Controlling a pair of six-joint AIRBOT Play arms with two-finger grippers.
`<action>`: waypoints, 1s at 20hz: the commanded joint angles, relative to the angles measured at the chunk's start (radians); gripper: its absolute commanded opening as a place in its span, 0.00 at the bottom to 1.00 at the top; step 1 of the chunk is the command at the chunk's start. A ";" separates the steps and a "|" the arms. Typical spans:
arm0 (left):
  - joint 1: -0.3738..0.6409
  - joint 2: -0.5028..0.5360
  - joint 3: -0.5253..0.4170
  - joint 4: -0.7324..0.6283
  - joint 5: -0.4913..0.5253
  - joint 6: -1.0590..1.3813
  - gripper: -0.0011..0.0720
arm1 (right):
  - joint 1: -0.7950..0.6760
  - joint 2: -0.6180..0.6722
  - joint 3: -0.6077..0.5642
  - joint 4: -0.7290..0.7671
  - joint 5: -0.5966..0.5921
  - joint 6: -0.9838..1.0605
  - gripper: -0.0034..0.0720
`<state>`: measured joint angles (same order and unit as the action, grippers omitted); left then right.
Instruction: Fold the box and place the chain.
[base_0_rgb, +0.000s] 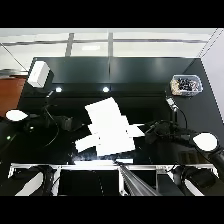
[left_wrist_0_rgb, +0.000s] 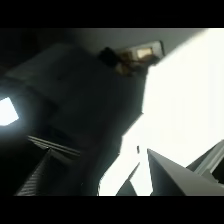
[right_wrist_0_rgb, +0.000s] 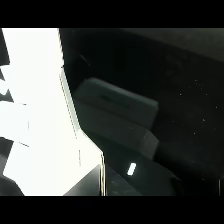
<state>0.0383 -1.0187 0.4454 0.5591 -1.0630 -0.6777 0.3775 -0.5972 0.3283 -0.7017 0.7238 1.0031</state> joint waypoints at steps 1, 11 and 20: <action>-0.048 -0.145 -0.001 -0.251 -0.025 0.333 0.97 | 0.001 0.021 -0.018 0.030 -0.012 0.012 0.08; -0.210 -0.480 0.184 -0.278 -0.176 0.578 0.94 | 0.001 0.021 -0.018 0.040 -0.010 0.023 0.08; -0.205 -0.584 0.299 -0.146 -0.336 0.563 0.67 | 0.000 0.021 -0.018 0.039 -0.011 0.023 0.08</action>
